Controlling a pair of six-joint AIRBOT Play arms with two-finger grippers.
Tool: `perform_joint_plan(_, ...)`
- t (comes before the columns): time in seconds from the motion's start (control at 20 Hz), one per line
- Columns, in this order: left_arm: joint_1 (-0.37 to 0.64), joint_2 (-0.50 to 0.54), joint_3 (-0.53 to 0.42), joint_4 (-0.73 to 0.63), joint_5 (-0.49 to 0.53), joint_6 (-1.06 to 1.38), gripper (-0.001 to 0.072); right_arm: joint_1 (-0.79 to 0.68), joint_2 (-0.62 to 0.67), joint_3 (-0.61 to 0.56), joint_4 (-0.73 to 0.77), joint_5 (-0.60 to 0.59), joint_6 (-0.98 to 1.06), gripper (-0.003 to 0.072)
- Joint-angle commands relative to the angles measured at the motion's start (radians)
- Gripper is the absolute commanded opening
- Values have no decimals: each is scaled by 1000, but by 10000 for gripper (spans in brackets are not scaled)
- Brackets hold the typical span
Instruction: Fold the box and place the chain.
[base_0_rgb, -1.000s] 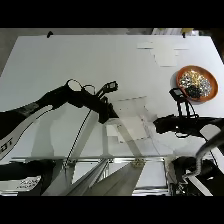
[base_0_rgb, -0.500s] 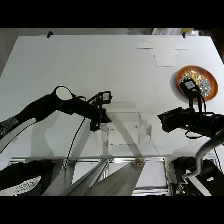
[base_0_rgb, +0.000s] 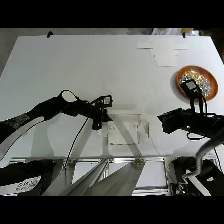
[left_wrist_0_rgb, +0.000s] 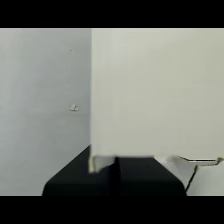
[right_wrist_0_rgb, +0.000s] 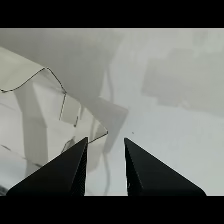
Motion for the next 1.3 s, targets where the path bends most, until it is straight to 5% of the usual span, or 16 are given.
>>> perform_joint_plan(0.0,-1,-8,-1,-23,34,50,2,1,1,1,-1,2,-1,264)
perform_joint_plan(1.25,-77,-74,8,-17,134,68,1,1,1,1,-12,-27,-45,264)
